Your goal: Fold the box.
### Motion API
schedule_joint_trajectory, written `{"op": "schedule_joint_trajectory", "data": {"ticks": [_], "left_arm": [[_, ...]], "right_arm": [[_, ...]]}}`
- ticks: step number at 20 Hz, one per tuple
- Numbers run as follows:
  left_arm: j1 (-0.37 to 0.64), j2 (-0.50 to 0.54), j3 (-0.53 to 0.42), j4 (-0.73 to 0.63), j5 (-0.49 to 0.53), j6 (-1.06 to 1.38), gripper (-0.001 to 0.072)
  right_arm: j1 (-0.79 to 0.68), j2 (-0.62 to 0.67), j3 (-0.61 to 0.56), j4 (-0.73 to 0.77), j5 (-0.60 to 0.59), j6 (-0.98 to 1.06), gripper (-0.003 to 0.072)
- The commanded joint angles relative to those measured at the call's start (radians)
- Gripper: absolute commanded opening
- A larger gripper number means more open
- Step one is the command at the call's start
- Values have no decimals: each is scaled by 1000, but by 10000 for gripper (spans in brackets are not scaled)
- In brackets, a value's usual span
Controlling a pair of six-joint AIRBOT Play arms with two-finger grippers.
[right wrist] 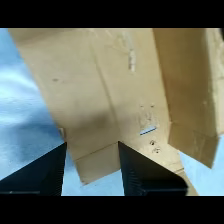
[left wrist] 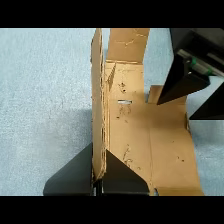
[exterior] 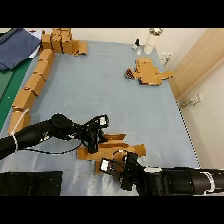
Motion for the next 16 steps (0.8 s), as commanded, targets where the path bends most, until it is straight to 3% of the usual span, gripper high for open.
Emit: {"op": "schedule_joint_trajectory", "data": {"ticks": [1,16], "left_arm": [[0,0,1,0,0,0,12],[0,0,1,0,0,0,12]], "right_arm": [[16,20,26,28,-53,-1,500],[34,-42,2,-8,-19,-20,500]]}}
